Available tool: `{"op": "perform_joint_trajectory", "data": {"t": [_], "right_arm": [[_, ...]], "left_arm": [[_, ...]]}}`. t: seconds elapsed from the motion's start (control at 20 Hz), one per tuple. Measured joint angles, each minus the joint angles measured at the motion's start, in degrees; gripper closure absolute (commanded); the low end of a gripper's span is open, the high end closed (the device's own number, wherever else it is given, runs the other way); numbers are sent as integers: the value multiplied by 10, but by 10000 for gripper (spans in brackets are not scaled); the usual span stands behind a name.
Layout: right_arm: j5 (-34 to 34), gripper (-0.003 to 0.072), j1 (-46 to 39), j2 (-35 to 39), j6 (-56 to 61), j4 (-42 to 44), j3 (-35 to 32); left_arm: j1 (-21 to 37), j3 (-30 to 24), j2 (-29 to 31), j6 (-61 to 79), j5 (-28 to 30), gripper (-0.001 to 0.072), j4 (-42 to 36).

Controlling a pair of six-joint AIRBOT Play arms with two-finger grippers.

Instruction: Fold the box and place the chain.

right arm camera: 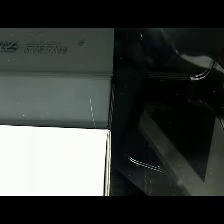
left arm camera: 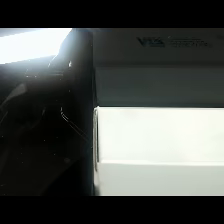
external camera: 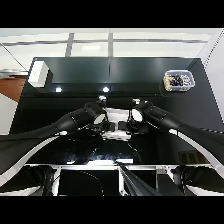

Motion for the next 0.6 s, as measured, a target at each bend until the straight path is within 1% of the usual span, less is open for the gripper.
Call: {"op": "perform_joint_trajectory", "data": {"t": [0.25,0.3,0.45,0.5,0.6], "right_arm": [[-1,631,0,0,-1,2,1],[-1,577,0,0,-1,3,1],[-3,570,0,0,-1,4,2],[-2,539,0,0,-1,4,2],[-2,539,0,0,-1,3,5]], "left_arm": [[0,0,0,-1,0,678,0],[0,0,0,-1,0,678,0],[0,0,0,-1,0,678,0],[0,0,0,-1,0,678,0],[0,0,0,-1,0,678,0]]}}
